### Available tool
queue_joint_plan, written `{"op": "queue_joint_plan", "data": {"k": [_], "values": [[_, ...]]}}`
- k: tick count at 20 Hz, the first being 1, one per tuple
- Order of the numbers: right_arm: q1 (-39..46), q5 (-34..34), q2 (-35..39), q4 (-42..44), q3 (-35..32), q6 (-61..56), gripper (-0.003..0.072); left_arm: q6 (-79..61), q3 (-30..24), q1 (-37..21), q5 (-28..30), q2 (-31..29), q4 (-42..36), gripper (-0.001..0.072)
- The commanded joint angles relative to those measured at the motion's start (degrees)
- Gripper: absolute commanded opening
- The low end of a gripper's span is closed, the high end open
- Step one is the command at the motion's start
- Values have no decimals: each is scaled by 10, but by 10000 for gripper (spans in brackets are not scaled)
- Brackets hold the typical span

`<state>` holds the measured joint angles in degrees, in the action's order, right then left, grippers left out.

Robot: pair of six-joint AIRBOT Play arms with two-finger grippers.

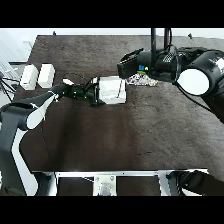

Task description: Fold the box and place the chain.

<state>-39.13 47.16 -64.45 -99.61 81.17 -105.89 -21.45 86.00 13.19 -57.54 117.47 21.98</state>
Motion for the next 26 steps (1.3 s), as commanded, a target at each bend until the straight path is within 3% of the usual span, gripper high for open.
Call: {"op": "queue_joint_plan", "data": {"k": [1,12,18,26], "values": [[-26,-8,-16,-6,0,-39,8,0,0,0,0,0,0,466],[5,-80,-130,-5,-1,-52,8,0,0,0,0,0,0,466],[32,-142,-136,-5,17,-51,9,0,0,0,0,0,0,466],[45,-164,-138,-3,37,-52,8,0,0,0,0,0,0,466]]}}
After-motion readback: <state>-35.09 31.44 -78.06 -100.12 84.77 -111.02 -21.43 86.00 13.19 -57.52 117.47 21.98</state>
